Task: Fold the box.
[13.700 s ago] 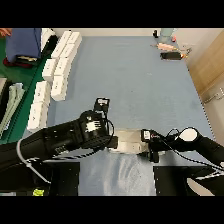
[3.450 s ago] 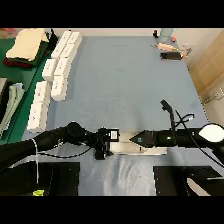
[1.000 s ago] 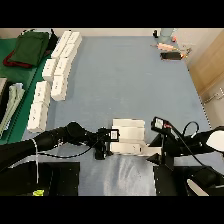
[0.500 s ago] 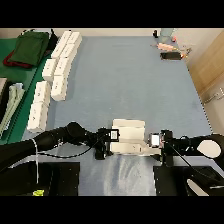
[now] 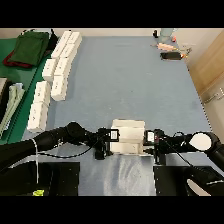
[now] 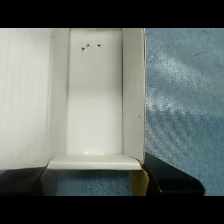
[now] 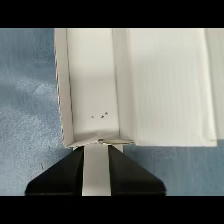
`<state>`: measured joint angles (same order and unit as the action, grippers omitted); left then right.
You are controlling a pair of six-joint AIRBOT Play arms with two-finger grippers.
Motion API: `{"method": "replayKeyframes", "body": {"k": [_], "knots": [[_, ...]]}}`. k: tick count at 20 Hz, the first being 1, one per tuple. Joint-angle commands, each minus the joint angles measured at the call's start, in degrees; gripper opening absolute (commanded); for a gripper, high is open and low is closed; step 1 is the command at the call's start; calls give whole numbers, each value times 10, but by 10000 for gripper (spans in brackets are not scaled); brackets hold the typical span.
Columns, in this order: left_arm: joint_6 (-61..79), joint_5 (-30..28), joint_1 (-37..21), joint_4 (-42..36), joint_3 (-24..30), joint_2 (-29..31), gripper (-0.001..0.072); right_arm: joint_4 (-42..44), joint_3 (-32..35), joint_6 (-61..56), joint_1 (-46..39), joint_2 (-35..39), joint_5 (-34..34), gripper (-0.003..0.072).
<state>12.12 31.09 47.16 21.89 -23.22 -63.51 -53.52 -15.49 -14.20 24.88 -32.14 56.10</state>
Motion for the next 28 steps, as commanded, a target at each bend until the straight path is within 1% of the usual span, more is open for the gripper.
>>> {"method": "replayKeyframes", "body": {"k": [1, 2, 3, 4, 5, 6, 7, 11, 15, 16, 17, 18, 19, 20, 21, 23, 25, 26, 27, 28], "knots": [[0, 0, 0, 0, -1, 0, 526, 28, 0, 14, 17, -11, -35, 214], [0, 0, 0, 0, -1, 0, 526, 28, 0, 14, 23, -12, -46, 216], [0, 0, 0, 0, -1, 0, 526, 28, 0, 14, 28, -16, -53, 260], [0, 0, 0, 0, -1, 0, 526, 30, 0, 14, 31, -24, -59, 369], [0, 0, 0, 0, -1, 0, 526, 38, 0, 14, 31, -35, -63, 529], [0, 0, 0, 0, -1, 0, 526, 46, 0, 14, 31, -46, -64, 652], [0, 0, 0, 0, -1, 0, 526, 49, 0, 14, 31, -56, -63, 670], [0, 0, 0, 0, -1, 0, 526, 43, 0, 11, 31, -63, -49, 669], [0, 0, 0, 0, -1, 0, 526, 11, 0, -16, 31, -39, -35, 647], [0, 0, 0, 0, -1, 0, 526, -7, 0, -38, 31, -27, -32, 571], [0, 0, 0, 0, -1, 0, 526, -30, -1, -65, 31, -16, -30, 406], [0, 0, 0, 0, -1, 0, 526, -54, -3, -114, 31, -6, -30, 332], [0, 0, 0, 0, -1, 0, 526, -85, -10, -189, 30, 4, -28, 233], [0, 0, 0, 0, -1, 0, 526, -127, -20, -277, 29, 14, -19, 116], [0, 0, 0, 0, -1, 0, 526, -171, -31, -369, 28, 22, -7, 18], [0, 0, 0, 0, -1, 0, 526, -281, -62, -575, 28, 33, 34, 6], [0, 0, 0, 0, -1, 0, 526, -429, -94, -812, 23, 36, 91, 5], [0, 0, 0, 0, -1, 0, 526, -489, -106, -907, 17, 37, 122, 5], [0, 0, 0, 0, -1, 0, 526, -516, -113, -969, 6, 36, 147, 5], [0, 0, 0, 0, -1, 0, 526, -514, -113, -1003, -8, 35, 158, 5]]}}
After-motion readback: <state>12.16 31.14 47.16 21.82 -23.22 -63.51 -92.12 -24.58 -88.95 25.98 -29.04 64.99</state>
